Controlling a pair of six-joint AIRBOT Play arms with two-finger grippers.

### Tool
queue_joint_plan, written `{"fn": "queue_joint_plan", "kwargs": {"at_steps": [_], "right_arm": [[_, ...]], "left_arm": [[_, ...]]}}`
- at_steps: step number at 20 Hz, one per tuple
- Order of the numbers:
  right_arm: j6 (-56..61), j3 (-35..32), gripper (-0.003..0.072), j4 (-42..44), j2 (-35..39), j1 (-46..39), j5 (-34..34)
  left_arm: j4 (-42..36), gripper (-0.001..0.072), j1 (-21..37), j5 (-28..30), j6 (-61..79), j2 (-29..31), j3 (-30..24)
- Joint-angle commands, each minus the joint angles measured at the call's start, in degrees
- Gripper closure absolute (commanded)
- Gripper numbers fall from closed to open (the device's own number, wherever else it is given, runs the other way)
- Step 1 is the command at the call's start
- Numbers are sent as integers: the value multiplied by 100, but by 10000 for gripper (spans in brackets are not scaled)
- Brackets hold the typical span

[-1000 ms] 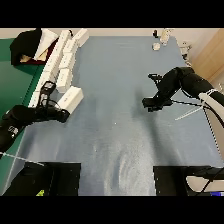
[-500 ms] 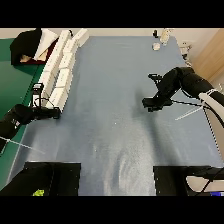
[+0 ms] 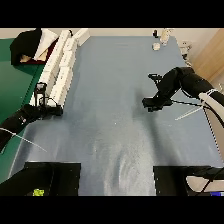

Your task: Fold the box.

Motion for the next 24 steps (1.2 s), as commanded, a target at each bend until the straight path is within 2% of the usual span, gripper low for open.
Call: {"fn": "queue_joint_plan", "kwargs": {"at_steps": [1, 9, 11, 16, 18, 20, 22, 24], "right_arm": [[0, 4, 665, 2, -4, 4, 2], [0, 4, 665, 2, -4, 4, 2], [2, 4, 666, 2, -4, 4, 2], [2, 4, 666, 2, -4, 4, 2], [2, 4, 666, 2, -4, 4, 2], [2, 4, 665, 2, -4, 4, 2], [2, 4, 665, 2, -4, 4, 2], [0, 4, 666, 2, -4, 4, 2]], "left_arm": [[2, 238, -22, 129, -4, -50, 4], [0, 234, -22, 129, -24, -52, 4], [0, 17, -22, 105, -26, -52, 4], [4, 12, -15, -13, -24, -39, 7], [59, 12, -13, -330, -22, 81, 9], [232, 12, -13, -887, -26, 391, 13], [481, 12, -13, -1674, -136, 817, 46], [1086, 12, -13, -2592, -769, 1279, 142]]}}
